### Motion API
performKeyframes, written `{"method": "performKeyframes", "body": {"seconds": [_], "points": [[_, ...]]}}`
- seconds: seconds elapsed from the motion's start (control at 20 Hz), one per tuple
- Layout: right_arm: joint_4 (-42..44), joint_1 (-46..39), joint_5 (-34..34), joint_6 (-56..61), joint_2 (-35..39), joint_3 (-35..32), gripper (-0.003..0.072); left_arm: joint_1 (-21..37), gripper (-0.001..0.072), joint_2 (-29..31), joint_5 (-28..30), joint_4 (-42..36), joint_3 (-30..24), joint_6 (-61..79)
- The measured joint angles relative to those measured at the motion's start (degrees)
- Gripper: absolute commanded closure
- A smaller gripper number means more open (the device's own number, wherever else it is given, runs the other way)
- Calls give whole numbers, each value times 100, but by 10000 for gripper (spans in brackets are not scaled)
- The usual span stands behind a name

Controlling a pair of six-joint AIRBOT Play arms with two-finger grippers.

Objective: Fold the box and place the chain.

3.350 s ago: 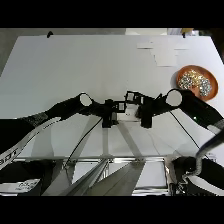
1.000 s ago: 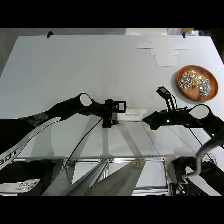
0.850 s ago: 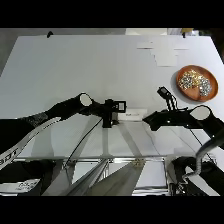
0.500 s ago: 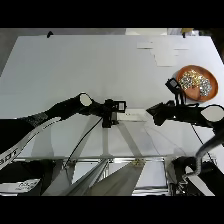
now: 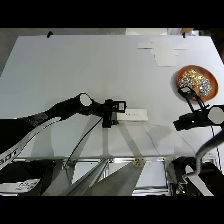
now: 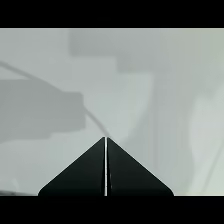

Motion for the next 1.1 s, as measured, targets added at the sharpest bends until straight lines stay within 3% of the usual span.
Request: {"method": "performKeyframes", "body": {"seconds": [0.3, 0.55, 0.6, 0.75, 0.9, 1.1], "points": [[-503, -973, 450, 415, -295, 11, 667, 0, 647, 0, 0, 0, 0, 0], [-553, -1196, 538, 505, -339, 13, 667, -2, 654, 0, -17, -7, 0, 0], [-566, -1207, 544, 518, -341, 13, 667, -4, 704, 0, -24, -13, 0, 0], [-573, -1233, 557, 525, -343, 13, 667, 26, 707, 105, -46, 50, 0, -140], [-579, -1241, 560, 535, -343, 13, 667, 264, 708, 570, -33, 446, 0, -949], [-581, -1244, 562, 535, -343, 11, 667, 1108, 708, 1593, 24, 1585, 0, -2946]]}}
